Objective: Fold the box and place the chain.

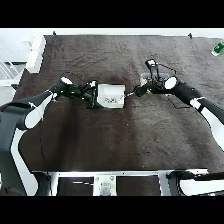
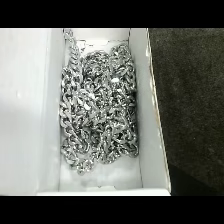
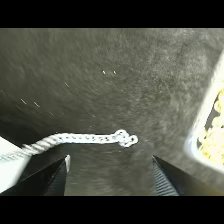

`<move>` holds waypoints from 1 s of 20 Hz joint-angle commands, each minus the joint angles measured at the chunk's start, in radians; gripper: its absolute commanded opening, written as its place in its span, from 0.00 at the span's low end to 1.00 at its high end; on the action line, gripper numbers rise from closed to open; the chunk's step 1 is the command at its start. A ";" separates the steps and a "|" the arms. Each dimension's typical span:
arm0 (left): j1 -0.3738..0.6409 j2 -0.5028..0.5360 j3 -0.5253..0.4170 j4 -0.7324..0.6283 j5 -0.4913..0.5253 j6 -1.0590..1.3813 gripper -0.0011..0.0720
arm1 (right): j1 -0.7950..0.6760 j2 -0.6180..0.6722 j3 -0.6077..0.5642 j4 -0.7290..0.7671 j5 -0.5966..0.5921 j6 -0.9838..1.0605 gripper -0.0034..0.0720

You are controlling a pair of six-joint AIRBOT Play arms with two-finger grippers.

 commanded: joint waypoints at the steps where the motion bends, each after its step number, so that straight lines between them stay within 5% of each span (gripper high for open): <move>1: 0.000 0.000 0.000 0.000 0.000 0.000 0.57 | -0.020 -0.090 0.091 0.001 0.121 -0.314 0.85; 10: 0.000 0.000 0.000 0.000 0.000 0.000 0.57 | -0.031 -0.217 0.265 -0.001 0.309 -0.706 0.85; 18: 0.000 0.000 0.000 0.000 0.000 0.000 0.57 | -0.048 -0.313 0.316 -0.008 0.308 -0.754 0.84; 20: 0.000 0.000 0.000 0.000 0.000 0.000 0.57 | -0.048 -0.333 0.332 -0.009 0.308 -0.753 0.75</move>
